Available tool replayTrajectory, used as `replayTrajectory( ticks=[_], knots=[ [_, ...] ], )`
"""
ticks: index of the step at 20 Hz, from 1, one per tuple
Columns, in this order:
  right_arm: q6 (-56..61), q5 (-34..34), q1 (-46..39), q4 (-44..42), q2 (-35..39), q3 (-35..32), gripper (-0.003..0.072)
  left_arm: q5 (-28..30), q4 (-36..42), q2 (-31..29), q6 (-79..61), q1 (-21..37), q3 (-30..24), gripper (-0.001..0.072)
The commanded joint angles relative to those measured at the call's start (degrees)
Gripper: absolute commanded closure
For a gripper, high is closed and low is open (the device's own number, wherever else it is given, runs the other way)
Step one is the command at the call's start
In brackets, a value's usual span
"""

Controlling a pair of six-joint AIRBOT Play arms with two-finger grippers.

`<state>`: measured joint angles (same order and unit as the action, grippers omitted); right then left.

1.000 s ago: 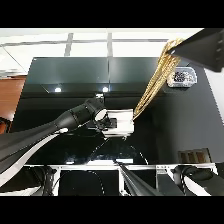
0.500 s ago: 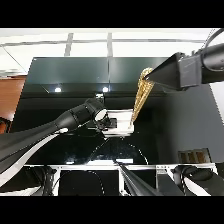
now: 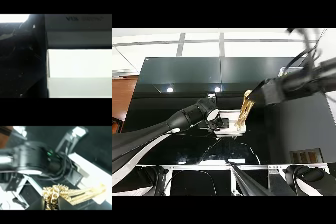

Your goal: Fold the box and place the chain.

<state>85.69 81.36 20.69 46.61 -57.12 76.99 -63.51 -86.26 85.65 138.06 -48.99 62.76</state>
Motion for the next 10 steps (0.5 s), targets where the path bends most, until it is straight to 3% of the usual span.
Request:
replayTrajectory(
  ticks=[1,5,10],
  knots=[
    [0.0,-6.9,2.7,0.6,0.0,-10.5,0.0678,0.0,0.0,0.0,0.0,0.0,0.0,0.0684],
    [0.9,-17.1,5.7,0.6,0.0,-21.6,0.0678,0.0,0.0,0.0,0.0,0.0,0.0,0.0684],
    [0.2,-27.6,7.5,0.6,0.0,-30.0,0.0678,0.0,0.0,0.0,0.0,0.0,0.0,0.0684]
  ],
)
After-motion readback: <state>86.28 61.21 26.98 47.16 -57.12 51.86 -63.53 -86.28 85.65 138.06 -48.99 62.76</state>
